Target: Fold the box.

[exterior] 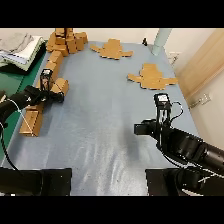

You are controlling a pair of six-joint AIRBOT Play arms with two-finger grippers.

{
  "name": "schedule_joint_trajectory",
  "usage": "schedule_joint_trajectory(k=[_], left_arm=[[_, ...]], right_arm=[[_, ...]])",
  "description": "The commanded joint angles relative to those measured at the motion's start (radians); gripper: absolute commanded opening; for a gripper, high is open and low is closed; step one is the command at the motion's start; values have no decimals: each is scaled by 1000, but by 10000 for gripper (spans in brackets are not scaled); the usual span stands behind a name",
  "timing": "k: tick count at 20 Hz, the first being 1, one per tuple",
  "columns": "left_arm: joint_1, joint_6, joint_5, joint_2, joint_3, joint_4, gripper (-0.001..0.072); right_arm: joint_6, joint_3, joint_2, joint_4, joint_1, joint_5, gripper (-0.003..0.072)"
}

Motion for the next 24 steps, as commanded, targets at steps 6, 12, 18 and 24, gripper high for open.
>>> schedule_joint_trajectory(k=[6, 12, 18, 24], left_arm=[[8, -14, 34, 0, 1, -1, 648], [8, -16, 11, 10, 1, 0, 720], [89, -72, -270, 145, 7, 137, 720], [135, -225, -449, 357, 62, 200, 720]], right_arm=[[0, 1, 0, 0, 0, 0, 3], [0, 1, 0, 0, 0, 0, 3], [0, 1, 0, 20, 0, 0, 4], [0, 5, -8, 79, -16, -3, 4]])
